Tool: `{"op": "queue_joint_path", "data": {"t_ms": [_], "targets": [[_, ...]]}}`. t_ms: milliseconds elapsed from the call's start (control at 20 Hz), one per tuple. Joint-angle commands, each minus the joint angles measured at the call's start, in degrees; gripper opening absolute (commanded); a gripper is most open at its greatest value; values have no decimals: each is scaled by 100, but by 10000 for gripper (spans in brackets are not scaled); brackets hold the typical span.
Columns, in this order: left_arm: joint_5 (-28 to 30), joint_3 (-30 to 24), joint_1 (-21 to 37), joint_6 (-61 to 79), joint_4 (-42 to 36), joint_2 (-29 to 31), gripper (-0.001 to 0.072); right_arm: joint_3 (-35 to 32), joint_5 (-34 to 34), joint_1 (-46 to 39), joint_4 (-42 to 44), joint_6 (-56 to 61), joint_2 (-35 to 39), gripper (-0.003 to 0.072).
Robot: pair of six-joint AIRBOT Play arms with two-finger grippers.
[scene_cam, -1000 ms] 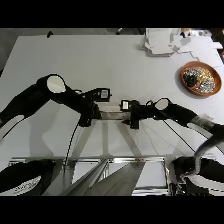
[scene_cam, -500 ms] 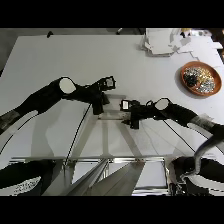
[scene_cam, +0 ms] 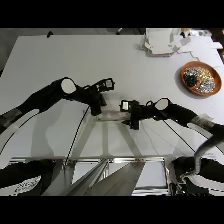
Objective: Fold the box and place the chain.
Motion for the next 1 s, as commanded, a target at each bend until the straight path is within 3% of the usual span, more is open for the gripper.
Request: {"op": "queue_joint_path", "data": {"t_ms": [0,100,200,450,600,800,950], "targets": [[-804,4,247,-1027,1156,656,1,0,-7,-2,11,15,4,381],[-1427,4,393,-1137,1451,866,1,0,-9,-2,11,15,4,381],[-1683,-39,472,-1097,1423,881,1,0,-7,-2,11,15,4,381],[-1226,-1014,472,568,553,837,3,0,-7,-2,11,15,4,381],[-876,-1443,474,903,525,647,3,0,-7,-2,11,15,4,381],[-514,-1539,472,977,555,308,3,0,-7,-2,11,15,4,381],[-472,-1534,472,975,538,407,3,0,-7,-2,11,15,4,381]]}}
